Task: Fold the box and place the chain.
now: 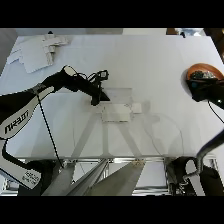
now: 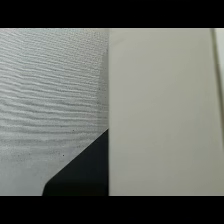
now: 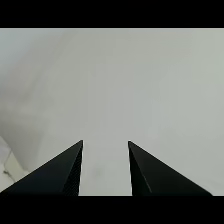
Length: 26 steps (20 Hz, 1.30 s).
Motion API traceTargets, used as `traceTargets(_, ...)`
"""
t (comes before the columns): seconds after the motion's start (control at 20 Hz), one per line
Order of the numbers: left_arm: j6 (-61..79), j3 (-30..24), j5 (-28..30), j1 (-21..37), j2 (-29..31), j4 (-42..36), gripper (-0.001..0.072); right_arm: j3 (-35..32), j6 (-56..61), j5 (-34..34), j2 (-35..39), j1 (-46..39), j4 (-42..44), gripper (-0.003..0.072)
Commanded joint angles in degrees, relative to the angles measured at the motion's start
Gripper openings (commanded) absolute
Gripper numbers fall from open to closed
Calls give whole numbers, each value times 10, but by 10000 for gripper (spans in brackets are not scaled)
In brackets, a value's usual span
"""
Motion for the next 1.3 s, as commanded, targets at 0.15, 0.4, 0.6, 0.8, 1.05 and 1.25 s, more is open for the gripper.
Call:
traceTargets(0.15, 0, 0, 0, 0, 0, -1, 15, 1, -250, 106, 0, 94, 0, 671)
traceTargets(0.4, 0, 0, 0, 0, 0, 0, 15, 1, -369, 104, 0, 214, 0, 693)
traceTargets(0.6, 0, 0, 0, 0, 0, 0, 15, 1, -368, 107, 0, 283, 44, 699)
traceTargets(0.8, 0, 0, 0, 0, 0, 0, 15, 1, -368, 121, 0, 310, 75, 692)
traceTargets(1.05, 0, 0, 0, 0, 0, 0, 15, 1, -391, 112, 0, 310, 78, 691)
traceTargets(1.25, 0, 0, 0, 0, 0, 0, 15, 0, -415, 48, -9, 310, 48, 691)
